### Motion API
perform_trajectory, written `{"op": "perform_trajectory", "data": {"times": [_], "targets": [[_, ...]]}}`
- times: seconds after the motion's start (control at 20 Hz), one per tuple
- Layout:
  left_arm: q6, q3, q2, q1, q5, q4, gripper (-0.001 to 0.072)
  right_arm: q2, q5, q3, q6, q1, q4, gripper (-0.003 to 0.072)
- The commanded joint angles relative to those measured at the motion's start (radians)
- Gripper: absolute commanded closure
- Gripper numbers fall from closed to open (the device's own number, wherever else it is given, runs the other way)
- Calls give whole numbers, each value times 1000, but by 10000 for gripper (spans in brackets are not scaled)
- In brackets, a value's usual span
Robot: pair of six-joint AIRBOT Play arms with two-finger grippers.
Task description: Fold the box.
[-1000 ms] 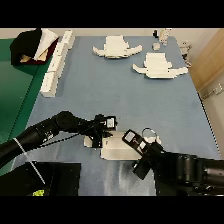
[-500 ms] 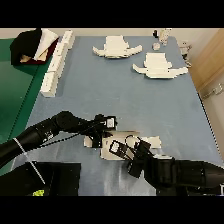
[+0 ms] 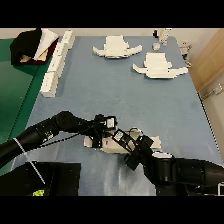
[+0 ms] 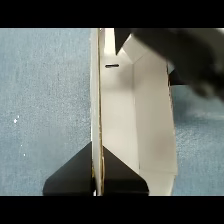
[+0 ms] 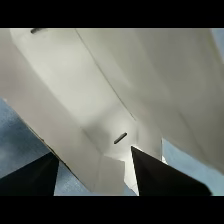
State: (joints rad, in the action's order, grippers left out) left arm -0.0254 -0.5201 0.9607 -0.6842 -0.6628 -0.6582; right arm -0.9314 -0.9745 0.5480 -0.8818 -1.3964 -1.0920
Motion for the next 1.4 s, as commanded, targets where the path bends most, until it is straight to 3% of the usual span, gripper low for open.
{"op": "perform_trajectory", "data": {"times": [0.0,0.5,0.75,0.95,1.15,1.35], "targets": [[0,-1,1,0,1,0,695,35,-54,3,80,1,17,-34],[0,-1,1,0,0,0,695,55,-83,3,23,1,47,-34],[0,-1,1,0,0,0,695,79,-76,2,-109,48,50,-34],[0,-1,1,0,0,0,695,79,17,-17,-328,181,-40,-34],[0,-1,1,0,0,0,695,111,143,-50,-683,351,-243,-34],[0,-1,1,0,0,0,695,126,224,-82,-1286,579,-636,-34]]}}
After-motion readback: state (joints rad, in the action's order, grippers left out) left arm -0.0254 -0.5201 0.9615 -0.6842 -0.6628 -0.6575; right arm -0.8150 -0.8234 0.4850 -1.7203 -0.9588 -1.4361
